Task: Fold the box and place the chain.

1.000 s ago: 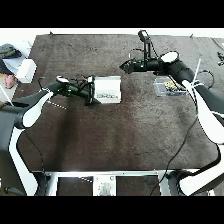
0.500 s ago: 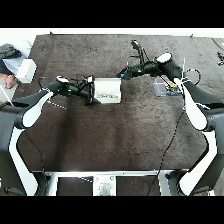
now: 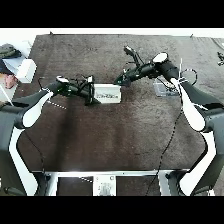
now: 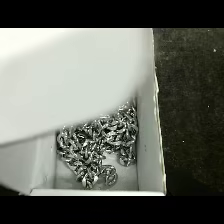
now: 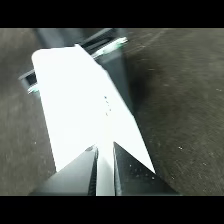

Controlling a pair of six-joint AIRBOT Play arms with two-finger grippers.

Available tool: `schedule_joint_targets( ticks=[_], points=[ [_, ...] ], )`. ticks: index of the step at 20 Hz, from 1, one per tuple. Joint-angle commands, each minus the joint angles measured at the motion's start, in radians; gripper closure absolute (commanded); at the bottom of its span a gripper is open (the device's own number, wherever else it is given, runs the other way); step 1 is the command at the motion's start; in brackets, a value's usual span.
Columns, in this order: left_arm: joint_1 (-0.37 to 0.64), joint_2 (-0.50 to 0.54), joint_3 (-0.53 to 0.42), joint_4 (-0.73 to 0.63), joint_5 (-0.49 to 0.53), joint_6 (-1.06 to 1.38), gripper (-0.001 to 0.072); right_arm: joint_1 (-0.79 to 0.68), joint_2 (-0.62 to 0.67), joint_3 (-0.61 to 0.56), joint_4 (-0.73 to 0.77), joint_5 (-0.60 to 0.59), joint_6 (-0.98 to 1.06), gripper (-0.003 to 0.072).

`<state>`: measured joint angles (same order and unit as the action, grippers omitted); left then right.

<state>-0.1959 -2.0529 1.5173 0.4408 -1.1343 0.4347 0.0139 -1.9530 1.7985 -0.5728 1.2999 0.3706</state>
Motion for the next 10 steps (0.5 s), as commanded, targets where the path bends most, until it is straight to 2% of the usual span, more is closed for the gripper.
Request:
schedule_joint_targets(
  ticks=[1, 4, 5, 6, 10],
  points=[
    [0.000, 0.000, 0.000, 0.000, 0.000, 0.000, 0.0306, 0.028, 0.008, 0.001, -0.074, 0.008, -0.058, 0.0524],
    [0.000, 0.000, 0.000, 0.000, 0.000, 0.000, 0.0306, 0.051, 0.008, 0.001, -0.105, 0.008, -0.092, 0.0508],
    [0.000, 0.000, 0.000, 0.000, 0.000, 0.000, 0.0305, 0.056, 0.008, 0.001, -0.109, 0.011, -0.106, 0.0477],
    [0.000, 0.000, 0.000, 0.000, 0.000, 0.000, 0.0306, 0.056, 0.008, 0.001, -0.108, 0.011, -0.116, 0.0373],
    [0.000, 0.000, 0.000, 0.000, 0.000, 0.000, 0.0306, 0.058, 0.008, 0.001, -0.109, 0.010, -0.117, 0.0377]
  ],
)
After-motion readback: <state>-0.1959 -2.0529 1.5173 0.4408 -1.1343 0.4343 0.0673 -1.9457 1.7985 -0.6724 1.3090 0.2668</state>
